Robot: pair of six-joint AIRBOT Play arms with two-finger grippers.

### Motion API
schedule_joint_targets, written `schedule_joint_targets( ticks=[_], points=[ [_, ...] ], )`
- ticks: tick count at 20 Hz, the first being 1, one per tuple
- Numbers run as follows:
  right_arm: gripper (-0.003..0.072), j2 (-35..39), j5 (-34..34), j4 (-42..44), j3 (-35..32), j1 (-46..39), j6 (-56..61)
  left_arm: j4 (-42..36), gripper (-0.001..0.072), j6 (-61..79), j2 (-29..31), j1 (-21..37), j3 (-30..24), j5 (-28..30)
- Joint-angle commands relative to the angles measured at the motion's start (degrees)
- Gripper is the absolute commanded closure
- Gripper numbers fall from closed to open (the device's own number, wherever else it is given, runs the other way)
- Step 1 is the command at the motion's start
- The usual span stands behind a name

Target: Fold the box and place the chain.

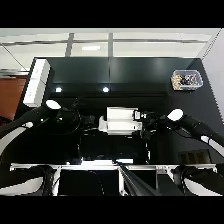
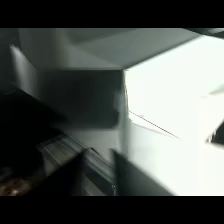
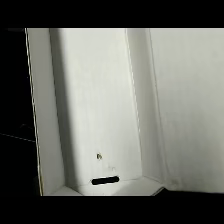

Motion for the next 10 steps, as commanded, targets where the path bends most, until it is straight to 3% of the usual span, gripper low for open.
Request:
schedule_joint_targets(
  ticks=[1, 2, 10],
  points=[
    [0.0213, -0.04, 0.02, 0.0, -0.02, 0.07, 0.0, 5.49, 0.0172, 1.66, -0.26, -0.39, 4.46, -4.46],
    [0.0213, -0.04, 0.02, 0.0, -0.02, 0.07, 0.02, 6.54, 0.0122, 1.18, -0.26, -0.39, 5.9, -5.29],
    [0.0212, -0.04, 0.02, 0.0, -0.02, 0.07, 0.02, 5.68, 0.0122, 0.94, -0.28, -3.43, 10.45, -5.73]
  ],
)
